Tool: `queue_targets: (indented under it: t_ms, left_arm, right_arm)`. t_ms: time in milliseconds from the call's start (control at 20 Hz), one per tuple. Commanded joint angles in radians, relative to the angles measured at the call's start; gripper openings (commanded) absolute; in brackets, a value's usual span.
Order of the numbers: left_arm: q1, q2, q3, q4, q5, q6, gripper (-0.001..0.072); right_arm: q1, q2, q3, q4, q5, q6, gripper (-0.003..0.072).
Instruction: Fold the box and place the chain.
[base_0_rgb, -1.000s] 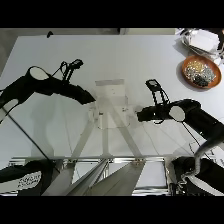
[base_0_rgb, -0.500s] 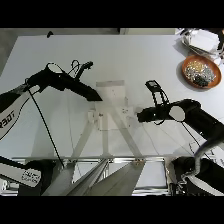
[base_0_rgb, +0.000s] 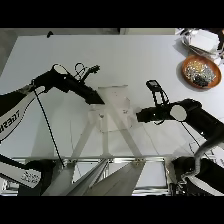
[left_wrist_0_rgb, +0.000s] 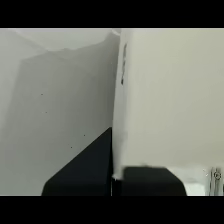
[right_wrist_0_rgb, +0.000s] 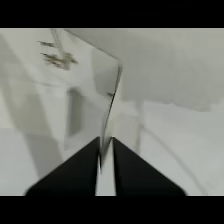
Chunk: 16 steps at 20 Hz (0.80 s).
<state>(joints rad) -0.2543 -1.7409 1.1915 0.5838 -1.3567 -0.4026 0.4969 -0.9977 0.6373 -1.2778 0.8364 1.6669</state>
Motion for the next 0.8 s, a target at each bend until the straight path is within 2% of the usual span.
queue_targets:
  t_ms: [0,50,200,250,350,450,650,750]
  left_arm:
    - [-0.002,0.07,-0.036,0.03,-0.04,0.013,-0.0001]
    - [-0.003,0.108,-0.08,0.029,-0.028,0.041,-0.0001]
    - [-0.006,0.255,-0.277,-0.069,0.127,0.217,0.0001]
    - [-0.018,0.292,-0.324,-0.091,0.137,0.311,0.0002]
    - [-0.063,0.309,-0.345,-0.077,0.12,0.441,0.0006]
    - [-0.131,0.309,-0.345,-0.034,0.152,0.522,0.0006]
    - [-0.24,0.308,-0.345,0.008,0.388,0.53,0.0006]
    - [-0.261,0.307,-0.345,-0.001,0.459,0.53,0.0006]
  right_arm:
    - [0.0,0.049,0.03,0.016,0.06,0.001,0.0243]
    - [0.0,0.08,0.044,0.016,0.083,0.001,0.0273]
    - [0.0,0.197,0.059,0.016,0.159,0.001,0.028]
    - [0.0,0.238,0.059,0.016,0.196,0.0,0.028]
    - [0.0,0.301,0.058,0.014,0.256,0.001,0.028]
    - [0.0,0.339,0.058,0.014,0.288,0.001,0.0279]
    - [0.0,0.345,0.058,0.014,0.3,0.0,0.0279]
    - [0.0,0.345,0.058,0.014,0.3,0.001,0.0279]
